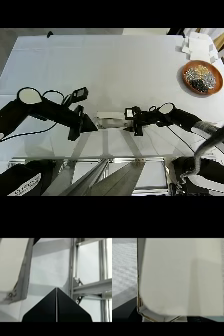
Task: Fold the box and place the chain.
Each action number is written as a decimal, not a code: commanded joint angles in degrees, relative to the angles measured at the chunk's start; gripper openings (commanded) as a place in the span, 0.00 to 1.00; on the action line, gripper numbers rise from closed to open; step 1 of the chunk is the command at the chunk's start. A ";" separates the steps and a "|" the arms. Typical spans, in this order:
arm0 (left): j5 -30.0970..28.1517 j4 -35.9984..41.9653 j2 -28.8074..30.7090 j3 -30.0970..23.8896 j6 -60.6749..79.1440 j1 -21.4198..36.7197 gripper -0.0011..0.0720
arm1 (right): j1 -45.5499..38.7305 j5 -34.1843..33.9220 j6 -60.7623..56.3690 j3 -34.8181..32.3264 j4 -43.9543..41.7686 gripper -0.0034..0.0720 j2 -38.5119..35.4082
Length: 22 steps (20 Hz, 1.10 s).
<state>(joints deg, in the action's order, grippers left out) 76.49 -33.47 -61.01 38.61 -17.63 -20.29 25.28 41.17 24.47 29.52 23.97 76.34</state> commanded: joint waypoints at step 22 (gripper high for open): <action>-41.86 8.22 -10.08 -0.37 -6.84 -7.93 0.02 | -0.04 0.02 0.00 0.00 0.00 0.44 -0.02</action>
<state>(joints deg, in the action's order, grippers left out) 33.52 -22.68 -73.34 38.24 -24.69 -28.73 25.26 41.06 24.47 29.52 23.92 76.36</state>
